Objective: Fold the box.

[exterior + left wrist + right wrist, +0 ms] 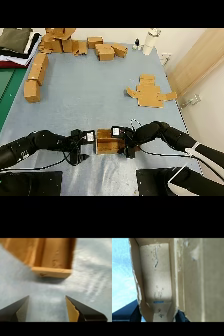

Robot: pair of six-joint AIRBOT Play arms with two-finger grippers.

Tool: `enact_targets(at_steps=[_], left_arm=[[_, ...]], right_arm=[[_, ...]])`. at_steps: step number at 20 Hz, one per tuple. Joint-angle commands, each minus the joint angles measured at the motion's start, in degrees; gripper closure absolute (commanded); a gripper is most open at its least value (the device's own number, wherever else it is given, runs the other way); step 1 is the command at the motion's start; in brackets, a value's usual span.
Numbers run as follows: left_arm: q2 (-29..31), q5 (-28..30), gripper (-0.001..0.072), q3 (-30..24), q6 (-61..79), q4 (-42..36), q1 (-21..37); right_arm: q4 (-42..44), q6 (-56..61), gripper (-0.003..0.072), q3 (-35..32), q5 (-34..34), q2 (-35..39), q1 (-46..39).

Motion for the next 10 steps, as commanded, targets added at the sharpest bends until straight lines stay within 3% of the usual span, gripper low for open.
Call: enact_targets(at_steps=[1,5,10], left_arm=[[-2.1,-7.45,0.0014,-0.17,26.43,-24.85,4.92],[-5.4,-2.34,0.0013,-0.09,24.65,-23.32,6.97],[-8.48,-0.35,0.0014,0.55,24.48,-23.41,3.02]], right_arm=[[0.0,0.0,0.0276,-0.02,0.0,-0.02,0.02],[0.0,0.0,0.0277,-0.02,0.0,-0.02,0.02],[0.0,0.0,0.0277,-0.02,0.0,-0.02,0.0]])
